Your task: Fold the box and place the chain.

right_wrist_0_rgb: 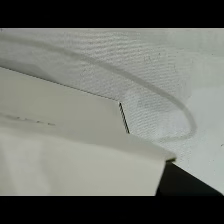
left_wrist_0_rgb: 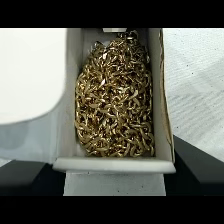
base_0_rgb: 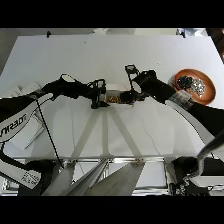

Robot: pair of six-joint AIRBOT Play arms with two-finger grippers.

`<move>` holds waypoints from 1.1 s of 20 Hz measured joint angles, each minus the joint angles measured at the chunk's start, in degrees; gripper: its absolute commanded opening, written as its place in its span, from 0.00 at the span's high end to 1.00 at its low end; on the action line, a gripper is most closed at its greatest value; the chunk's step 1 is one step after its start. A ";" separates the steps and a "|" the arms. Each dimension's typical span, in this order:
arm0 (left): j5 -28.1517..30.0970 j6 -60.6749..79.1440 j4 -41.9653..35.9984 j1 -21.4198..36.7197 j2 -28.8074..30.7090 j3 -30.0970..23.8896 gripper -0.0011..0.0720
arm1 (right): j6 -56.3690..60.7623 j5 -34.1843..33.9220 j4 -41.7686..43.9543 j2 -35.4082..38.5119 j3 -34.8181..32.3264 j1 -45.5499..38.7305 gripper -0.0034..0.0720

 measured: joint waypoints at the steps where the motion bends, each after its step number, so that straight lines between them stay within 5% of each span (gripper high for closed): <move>1: 0.00 0.00 0.00 0.00 0.00 0.00 0.28 | 0.00 0.02 -0.11 -0.33 0.07 0.00 0.54; 3: 0.00 0.00 -0.02 0.00 0.00 0.00 0.28 | 0.04 -0.59 -0.11 -0.94 0.13 0.02 0.57; 6: 0.09 -0.09 0.00 0.04 0.00 0.00 0.28 | 1.33 -1.44 -0.28 -1.60 0.15 0.00 0.93; 9: 0.09 -0.17 -0.04 0.04 0.00 -0.02 0.28 | 1.88 -2.34 -0.31 -1.86 0.20 0.00 0.93; 10: 0.09 -0.15 -0.02 0.04 0.00 -0.02 0.28 | 1.90 -2.43 -0.31 -1.90 0.20 0.00 0.85; 12: 0.07 0.13 0.02 0.04 0.00 0.00 0.28 | 1.57 -3.06 -0.57 -2.05 0.13 0.04 0.40; 22: -0.11 0.13 0.00 0.02 0.00 0.00 0.28 | 1.88 -2.47 -0.37 3.32 0.15 0.07 0.36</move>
